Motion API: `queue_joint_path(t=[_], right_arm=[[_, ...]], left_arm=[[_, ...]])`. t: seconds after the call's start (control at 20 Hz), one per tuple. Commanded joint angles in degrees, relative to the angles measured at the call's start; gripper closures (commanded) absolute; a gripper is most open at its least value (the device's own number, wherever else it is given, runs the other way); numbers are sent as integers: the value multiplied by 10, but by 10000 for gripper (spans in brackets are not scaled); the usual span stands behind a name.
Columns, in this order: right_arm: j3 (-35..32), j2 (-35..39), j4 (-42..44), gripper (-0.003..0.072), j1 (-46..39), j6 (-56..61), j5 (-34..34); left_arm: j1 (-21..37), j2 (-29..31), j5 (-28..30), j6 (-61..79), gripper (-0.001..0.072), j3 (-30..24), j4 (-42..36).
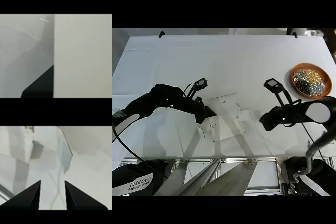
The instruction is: Fold the box and place the chain.
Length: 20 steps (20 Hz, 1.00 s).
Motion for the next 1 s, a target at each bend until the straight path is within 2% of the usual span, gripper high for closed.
queue_joint_path(t=[0.0, 0.2, 0.35, 0.5, 0.6, 0.75, 0.95], right_arm=[[7, 52, -37, 347, -9, 30, 66], [7, 75, -38, 348, -9, 53, 66], [7, 75, -31, 348, -9, 53, 62], [7, 75, -31, 348, -9, 53, 62], [7, 75, -31, 348, -9, 53, 59], [7, 75, -30, 349, -9, 52, 35], [7, 75, -25, 349, -9, 52, 10]], left_arm=[[-39, 0, -29, 9, 701, 0, 5], [-92, 0, -12, 9, 705, 8, 24], [-133, -7, -10, 9, 707, 79, 111], [-144, -48, -24, 9, 706, 148, 93], [-149, -74, -65, 9, 706, 155, 69], [-158, -110, -64, 9, 703, 154, 94], [-160, -125, -127, 8, 696, 154, 121]])
